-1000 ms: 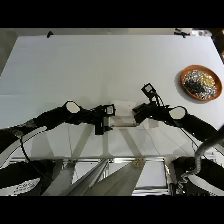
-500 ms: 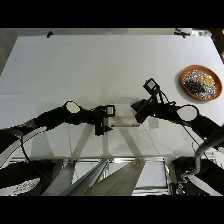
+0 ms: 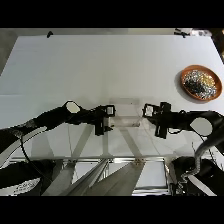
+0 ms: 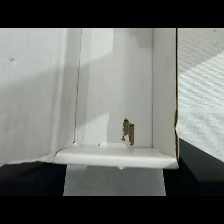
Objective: Fold the box and place the chain.
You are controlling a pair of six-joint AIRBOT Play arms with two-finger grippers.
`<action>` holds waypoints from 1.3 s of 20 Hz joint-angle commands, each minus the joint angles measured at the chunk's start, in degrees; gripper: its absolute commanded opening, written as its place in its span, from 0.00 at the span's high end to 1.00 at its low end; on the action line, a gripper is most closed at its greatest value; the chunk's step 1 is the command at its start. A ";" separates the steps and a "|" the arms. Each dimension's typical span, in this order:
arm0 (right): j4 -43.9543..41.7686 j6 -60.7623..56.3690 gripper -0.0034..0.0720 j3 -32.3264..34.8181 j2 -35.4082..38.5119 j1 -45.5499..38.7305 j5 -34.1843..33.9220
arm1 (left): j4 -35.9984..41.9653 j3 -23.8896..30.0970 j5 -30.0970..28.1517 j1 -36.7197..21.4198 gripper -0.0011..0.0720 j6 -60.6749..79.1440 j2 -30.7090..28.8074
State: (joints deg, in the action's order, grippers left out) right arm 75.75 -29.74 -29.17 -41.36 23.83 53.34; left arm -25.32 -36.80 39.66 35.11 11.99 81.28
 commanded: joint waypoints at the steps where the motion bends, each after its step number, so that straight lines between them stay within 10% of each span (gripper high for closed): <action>1: 10.64 -0.24 0.53 0.00 -0.07 -0.72 -0.15 | -0.02 0.00 -0.02 0.00 0.48 0.00 0.00; 2: 8.90 -0.22 0.28 0.39 -0.72 -1.33 -5.16 | -0.02 0.00 -0.02 -0.02 0.48 0.02 0.00; 3: 7.28 -0.20 0.27 0.76 -1.64 -1.53 -9.42 | -0.02 0.00 0.00 -0.02 0.48 0.02 0.00; 12: -0.70 17.14 0.45 1.46 -15.98 -1.49 -9.46 | -0.02 0.00 0.00 0.00 0.48 0.02 0.00; 26: -12.00 22.75 0.67 1.46 -16.76 2.29 -11.72 | -0.02 0.00 0.00 -0.02 0.48 0.00 0.00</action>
